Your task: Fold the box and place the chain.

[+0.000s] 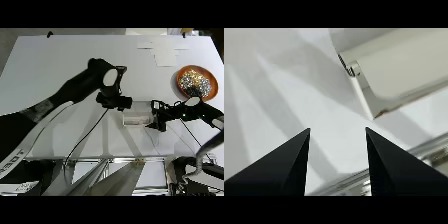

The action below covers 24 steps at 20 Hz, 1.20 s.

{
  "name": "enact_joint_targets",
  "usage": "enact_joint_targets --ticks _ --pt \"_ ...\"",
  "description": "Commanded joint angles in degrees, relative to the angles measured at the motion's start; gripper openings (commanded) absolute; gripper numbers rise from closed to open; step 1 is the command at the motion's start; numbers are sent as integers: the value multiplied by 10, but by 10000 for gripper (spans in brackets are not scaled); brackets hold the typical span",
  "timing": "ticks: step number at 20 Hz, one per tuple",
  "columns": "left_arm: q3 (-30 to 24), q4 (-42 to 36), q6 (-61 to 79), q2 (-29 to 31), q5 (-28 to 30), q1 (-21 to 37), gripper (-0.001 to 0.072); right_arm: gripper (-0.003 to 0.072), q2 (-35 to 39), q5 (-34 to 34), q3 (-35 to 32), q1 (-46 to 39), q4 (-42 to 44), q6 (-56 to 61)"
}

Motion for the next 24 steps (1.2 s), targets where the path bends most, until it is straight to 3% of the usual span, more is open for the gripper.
enact_joint_targets --ticks 1,3,7,10,12,16,21,24 --pt "-42 -7 336 63 -3 30 505 531 0 0 0 0 0 0" --pt "-112 -44 508 95 17 48 646 531 0 0 0 0 0 0" --pt "-289 -193 840 129 177 90 653 531 0 0 0 0 0 0" --pt "-369 -292 1073 108 302 101 654 531 0 0 0 0 0 0" --pt "-384 -355 1146 82 336 101 697 531 0 0 0 0 0 0" --pt "-384 -427 1246 25 347 101 698 531 0 0 0 0 0 0" --pt "-384 -503 1254 -6 354 101 700 531 0 0 0 0 0 0" --pt "-384 -508 1254 -7 351 92 704 531 0 0 0 0 0 0"
